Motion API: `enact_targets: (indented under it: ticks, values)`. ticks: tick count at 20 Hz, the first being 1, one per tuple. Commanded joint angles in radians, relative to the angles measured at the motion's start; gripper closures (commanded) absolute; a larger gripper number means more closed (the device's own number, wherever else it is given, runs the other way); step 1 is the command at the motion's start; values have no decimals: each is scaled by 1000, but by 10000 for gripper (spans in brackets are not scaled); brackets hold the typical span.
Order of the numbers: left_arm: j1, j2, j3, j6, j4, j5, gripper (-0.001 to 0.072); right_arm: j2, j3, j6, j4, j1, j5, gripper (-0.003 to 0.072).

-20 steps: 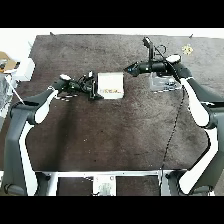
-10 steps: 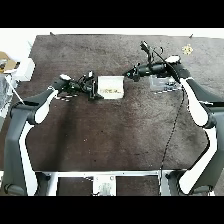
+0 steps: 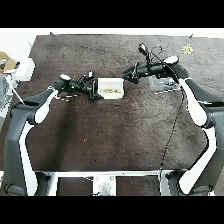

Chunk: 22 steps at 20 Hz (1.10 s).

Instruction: Fold the box and place the chain.

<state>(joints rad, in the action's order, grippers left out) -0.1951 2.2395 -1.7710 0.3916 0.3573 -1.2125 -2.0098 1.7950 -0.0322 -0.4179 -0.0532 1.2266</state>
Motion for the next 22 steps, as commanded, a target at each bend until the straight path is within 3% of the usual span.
enact_targets:
  ticks: [1,8,14,15,16,22]
  values:
    - [0,0,0,0,0,0,361,-18,0,37,-47,-9,83,262]
    - [0,0,0,0,0,0,361,-27,-1,64,-49,-41,196,286]
    - [0,0,0,0,0,0,360,-27,-1,202,-50,-105,95,286]
    - [0,0,0,0,0,0,360,-27,-1,212,-53,-113,85,295]
    - [0,0,0,0,0,0,360,-27,-1,225,-62,-120,83,367]
    - [0,0,0,0,0,0,360,-22,-1,222,-104,-127,40,370]
